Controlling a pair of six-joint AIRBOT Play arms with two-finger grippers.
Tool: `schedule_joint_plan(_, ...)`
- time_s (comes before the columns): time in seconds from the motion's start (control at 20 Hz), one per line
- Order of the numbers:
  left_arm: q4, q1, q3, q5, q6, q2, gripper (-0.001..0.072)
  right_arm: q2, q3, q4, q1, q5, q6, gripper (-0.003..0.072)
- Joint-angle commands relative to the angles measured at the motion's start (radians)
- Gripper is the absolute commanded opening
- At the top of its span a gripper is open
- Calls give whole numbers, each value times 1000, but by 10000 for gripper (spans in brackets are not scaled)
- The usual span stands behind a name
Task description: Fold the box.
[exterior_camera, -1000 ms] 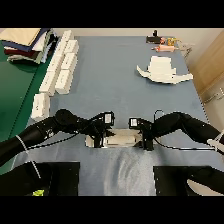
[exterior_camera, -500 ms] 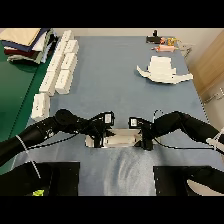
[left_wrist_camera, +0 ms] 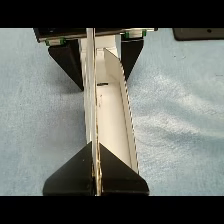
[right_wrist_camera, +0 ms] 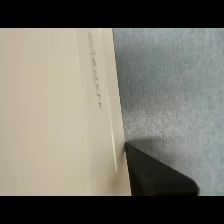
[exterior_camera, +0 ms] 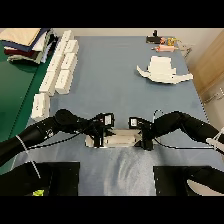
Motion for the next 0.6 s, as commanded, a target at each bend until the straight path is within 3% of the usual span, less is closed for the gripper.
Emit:
schedule_joint_plan(0.0,1,0,0,18,12,-1,14,0,-1,-3,1,-5,0,430)
schedule_joint_plan(0.45,2,0,0,-2,-48,0,22,0,-1,-9,1,-5,0,430)
schedule_joint_plan(0.55,1,0,0,-2,-73,0,432,0,-1,-9,1,-5,0,430)
